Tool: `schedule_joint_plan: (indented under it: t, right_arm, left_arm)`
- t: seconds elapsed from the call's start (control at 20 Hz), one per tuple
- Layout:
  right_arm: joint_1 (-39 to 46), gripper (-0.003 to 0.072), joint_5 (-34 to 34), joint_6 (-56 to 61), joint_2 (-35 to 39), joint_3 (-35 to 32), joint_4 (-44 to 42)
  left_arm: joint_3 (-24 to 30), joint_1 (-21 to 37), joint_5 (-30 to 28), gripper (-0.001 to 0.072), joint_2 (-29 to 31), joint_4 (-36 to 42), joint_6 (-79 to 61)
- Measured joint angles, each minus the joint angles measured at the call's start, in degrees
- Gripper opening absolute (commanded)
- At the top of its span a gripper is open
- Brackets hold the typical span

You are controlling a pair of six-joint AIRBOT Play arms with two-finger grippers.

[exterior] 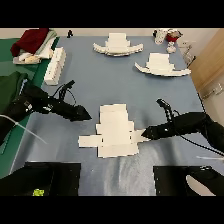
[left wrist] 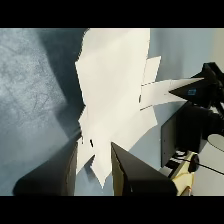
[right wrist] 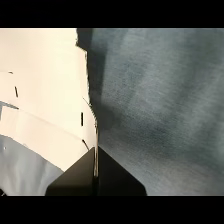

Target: Fold the box.

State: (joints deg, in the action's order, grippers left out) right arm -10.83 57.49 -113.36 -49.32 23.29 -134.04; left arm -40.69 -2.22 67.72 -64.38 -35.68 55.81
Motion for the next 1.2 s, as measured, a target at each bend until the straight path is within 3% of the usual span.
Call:
schedule_joint_plan:
  t: [0.3, 0.55, 0.6, 0.65, 0.7, 0.9, 1.2]
  right_arm:
    - [-1.16, 0.0, -0.04, -1.09, 0.7, -0.44, 0.09]
    - [-1.38, 0.0, -0.04, -1.25, 0.76, -0.48, 0.13]
    - [-1.38, 0.0, -0.04, -1.27, 0.76, -0.48, 0.2]
    - [-1.38, 0.0, -0.02, -1.31, 0.76, -0.48, 0.37]
    - [-1.38, 0.0, 0.0, -1.31, 0.74, -0.5, 0.44]
    - [-1.38, 0.0, -0.11, -1.31, 0.74, -0.48, 0.57]
    - [-1.38, 0.0, -0.5, -1.31, 0.72, -0.48, 0.7]
  left_arm:
    - [-4.28, -3.17, -3.87, 0.0305, -14.25, 5.88, -5.92]
    - [-10.49, -7.26, -2.4, 0.0297, -24.5, 7.98, -9.68]
    - [-11.43, -7.67, -1.01, 0.0191, -25.81, 8.17, -10.73]
    - [-12.22, -8.0, 0.87, 0.0116, -26.91, 8.37, -11.76]
    - [-12.83, -8.22, 2.89, 0.0108, -27.69, 8.52, -13.03]
    - [-13.94, -8.63, 8.66, 0.0108, -29.11, 8.59, -16.76]
    - [-14.53, -8.87, 11.8, 0.0108, -29.59, 8.79, -19.82]
